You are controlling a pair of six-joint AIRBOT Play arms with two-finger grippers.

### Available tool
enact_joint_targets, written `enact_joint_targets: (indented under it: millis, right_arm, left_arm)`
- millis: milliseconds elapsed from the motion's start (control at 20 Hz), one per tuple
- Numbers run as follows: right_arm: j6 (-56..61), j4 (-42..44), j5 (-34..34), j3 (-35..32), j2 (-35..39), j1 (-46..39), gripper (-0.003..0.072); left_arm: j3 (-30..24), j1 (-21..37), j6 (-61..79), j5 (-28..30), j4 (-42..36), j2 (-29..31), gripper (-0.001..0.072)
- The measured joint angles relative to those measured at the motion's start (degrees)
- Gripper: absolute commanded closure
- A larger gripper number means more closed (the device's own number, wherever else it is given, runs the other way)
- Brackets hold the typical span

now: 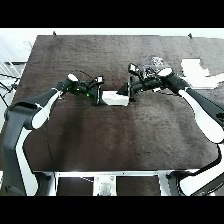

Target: Fold the box and place the chain.

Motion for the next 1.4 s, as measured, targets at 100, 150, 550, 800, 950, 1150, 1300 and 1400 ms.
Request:
enact_joint_targets:
  millis: [100, 150, 550, 800, 950, 1150, 1300, 1400]
  right_arm:
    - [0.85, 0.57, 0.15, 0.0, -1.25, -0.07, 0.0673]
    - [1.57, 0.72, 0.24, 0.0, -2.01, -0.13, 0.0673]
    - [7.06, -1.36, 0.37, 0.04, -5.57, 0.02, 0.0673]
    - [7.19, -1.95, 0.92, -0.02, -4.72, -0.02, 0.0673]
    - [5.38, 2.19, 1.49, 0.04, -2.86, -0.13, 0.0674]
    - [4.26, 5.77, 1.49, 0.17, -1.79, -0.11, 0.0673]
    - [4.37, 6.56, 1.42, 0.17, -1.84, 0.26, 0.0675]
    - [4.98, 6.58, 1.57, 0.09, -1.66, 0.46, 0.0678]
  left_arm:
    - [0.0, 0.0, -0.02, 0.0, 0.0, 0.0, 0.0176]
    - [0.0, 0.0, -0.02, 0.0, 0.0, 0.0, 0.0176]
    - [0.0, 0.0, 0.04, 0.15, 0.02, 0.0, 0.0177]
    - [0.0, -0.04, 0.02, 0.13, 0.0, 0.0, 0.0176]
    - [0.0, -0.04, -0.2, 0.15, -0.07, 0.0, 0.0176]
    - [0.0, -0.04, -0.15, 0.15, -0.04, 0.0, 0.0176]
    - [0.0, -0.04, -0.11, 0.15, -0.04, 0.0, 0.0176]
    - [0.0, -0.04, -0.11, 0.13, -0.04, 0.0, 0.0176]
